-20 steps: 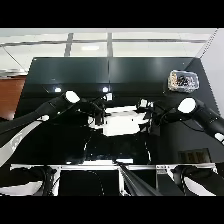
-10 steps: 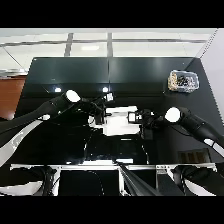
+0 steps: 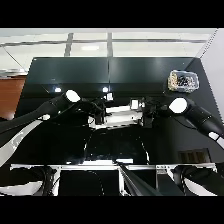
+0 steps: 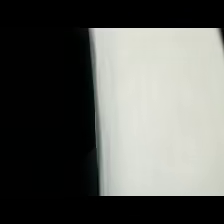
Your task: Fold the box and place the chain.
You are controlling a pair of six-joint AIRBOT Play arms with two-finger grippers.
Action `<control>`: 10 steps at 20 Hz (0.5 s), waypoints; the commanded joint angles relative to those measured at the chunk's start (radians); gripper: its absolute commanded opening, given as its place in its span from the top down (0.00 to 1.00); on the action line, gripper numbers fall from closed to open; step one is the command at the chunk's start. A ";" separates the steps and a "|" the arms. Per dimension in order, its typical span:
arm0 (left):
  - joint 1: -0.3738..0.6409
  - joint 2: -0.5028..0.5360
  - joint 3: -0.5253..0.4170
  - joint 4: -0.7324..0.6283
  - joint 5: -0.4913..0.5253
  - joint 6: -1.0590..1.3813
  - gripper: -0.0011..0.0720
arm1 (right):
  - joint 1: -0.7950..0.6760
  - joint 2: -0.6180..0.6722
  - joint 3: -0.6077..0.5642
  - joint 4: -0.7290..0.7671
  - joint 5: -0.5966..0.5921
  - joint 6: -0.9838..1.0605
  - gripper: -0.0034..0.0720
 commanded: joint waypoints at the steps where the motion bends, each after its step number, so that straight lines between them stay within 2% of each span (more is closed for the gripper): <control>1: 0.000 -0.001 0.001 0.000 -0.001 -0.001 0.94 | -0.065 -0.005 0.005 0.129 0.035 -0.089 0.05; 5: 0.000 -0.001 0.002 0.001 -0.018 0.000 0.94 | -0.060 -0.056 -0.033 0.215 0.108 -0.135 0.05; 7: 0.000 -0.001 0.002 0.008 -0.055 0.001 0.94 | -0.039 -0.074 -0.063 0.220 0.109 -0.192 0.05; 10: 0.000 -0.001 0.002 0.008 -0.048 0.000 0.94 | -0.008 -0.088 -0.081 0.219 0.092 -0.220 0.05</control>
